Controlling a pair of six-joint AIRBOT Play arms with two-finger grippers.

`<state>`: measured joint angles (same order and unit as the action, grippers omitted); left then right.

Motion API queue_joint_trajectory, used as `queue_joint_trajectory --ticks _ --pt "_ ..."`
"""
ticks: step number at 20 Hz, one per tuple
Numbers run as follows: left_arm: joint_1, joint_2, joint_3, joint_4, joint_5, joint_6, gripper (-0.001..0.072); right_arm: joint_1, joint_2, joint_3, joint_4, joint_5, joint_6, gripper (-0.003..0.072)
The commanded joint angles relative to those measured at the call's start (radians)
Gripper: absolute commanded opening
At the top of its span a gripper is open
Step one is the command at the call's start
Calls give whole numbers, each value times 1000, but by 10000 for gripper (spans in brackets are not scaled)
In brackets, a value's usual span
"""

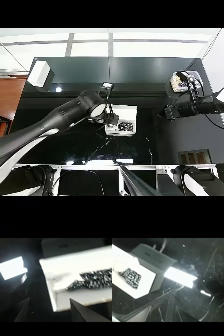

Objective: Fold the box and place the chain.

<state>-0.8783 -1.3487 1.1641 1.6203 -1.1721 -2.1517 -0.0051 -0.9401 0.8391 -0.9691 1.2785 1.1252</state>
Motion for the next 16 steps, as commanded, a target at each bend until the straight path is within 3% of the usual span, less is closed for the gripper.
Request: queue_joint_trajectory --ticks 1,3,4,5,7,12,14,16 --pt "-13 182 -137 78 99 32 585 1 1 0 0 -24 0 359" --pt "55 280 -280 74 143 33 585 1 1 0 0 -31 0 358" --pt "105 320 -352 59 169 41 646 1 1 0 0 -34 0 359" --pt "161 346 -412 6 198 90 713 1 1 0 0 -37 0 359" --pt "264 350 -487 -184 224 399 713 1 1 -2 0 -48 0 358" --pt "257 280 -501 -298 218 1424 714 4 0 -41 1 -48 11 359" --pt "298 243 -497 -472 264 1540 714 7 1 -56 0 -44 27 359" --pt "354 203 -497 -695 248 1763 714 7 1 -57 3 -42 26 358"
